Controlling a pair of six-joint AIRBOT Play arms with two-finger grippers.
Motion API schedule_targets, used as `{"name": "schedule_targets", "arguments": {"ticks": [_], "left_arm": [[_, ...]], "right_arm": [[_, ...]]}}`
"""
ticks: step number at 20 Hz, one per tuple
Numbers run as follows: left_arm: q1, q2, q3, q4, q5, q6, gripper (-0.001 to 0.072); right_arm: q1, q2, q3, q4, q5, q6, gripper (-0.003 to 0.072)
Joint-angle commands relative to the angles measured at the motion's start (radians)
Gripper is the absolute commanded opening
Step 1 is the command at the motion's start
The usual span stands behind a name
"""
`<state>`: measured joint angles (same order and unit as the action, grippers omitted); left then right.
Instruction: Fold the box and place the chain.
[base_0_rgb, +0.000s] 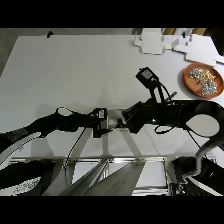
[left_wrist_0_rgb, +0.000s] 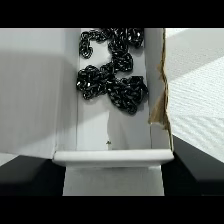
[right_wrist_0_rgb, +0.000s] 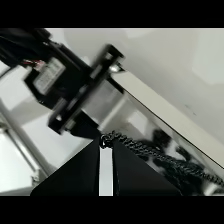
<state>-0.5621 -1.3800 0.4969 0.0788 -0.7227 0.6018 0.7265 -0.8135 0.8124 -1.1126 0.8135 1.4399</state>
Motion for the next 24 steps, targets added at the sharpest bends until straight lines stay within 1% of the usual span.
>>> {"name": "schedule_targets", "arguments": {"ticks": [1,5,9,10,11,12,14,16,18,19,24], "left_arm": [[0.000,0.000,0.000,0.000,0.000,0.000,0.0211],[0.000,0.000,0.000,0.000,0.000,0.000,0.0211],[0.000,0.000,0.000,0.000,0.000,0.000,0.0211],[0.000,0.000,0.000,0.000,0.000,0.000,0.0211],[0.000,0.000,0.000,0.000,0.000,0.000,0.0211],[0.000,0.000,0.000,0.000,0.000,0.000,0.0211],[0.000,0.000,0.000,0.000,0.000,0.000,0.0211],[0.000,0.000,0.000,0.000,0.000,0.000,0.0211],[0.000,0.000,0.000,0.000,0.000,0.000,0.0211],[0.000,0.000,0.000,0.000,0.000,0.000,0.0211],[0.000,0.000,0.000,0.000,0.000,0.000,0.0211]], "right_arm": [[0.053,-0.005,0.001,0.029,-0.081,0.003,0.0016],[0.053,-0.056,0.001,0.012,-0.070,0.003,0.0016],[0.053,-0.141,0.000,-0.025,-0.019,0.003,0.0020],[0.053,-0.158,0.000,-0.040,-0.013,0.004,0.0056],[0.053,-0.169,0.000,-0.043,-0.013,0.003,0.0108],[0.053,-0.172,0.000,-0.045,-0.013,0.003,0.0123],[0.047,-0.169,0.008,-0.081,0.002,0.003,0.0123],[-0.009,-0.169,0.040,-0.104,0.083,0.003,0.0135],[-0.103,-0.167,0.076,-0.139,0.175,0.003,0.0175],[-0.152,-0.167,0.087,-0.161,0.198,0.003,0.0175],[-0.382,-0.196,0.088,-0.267,0.211,0.016,0.0155]]}}
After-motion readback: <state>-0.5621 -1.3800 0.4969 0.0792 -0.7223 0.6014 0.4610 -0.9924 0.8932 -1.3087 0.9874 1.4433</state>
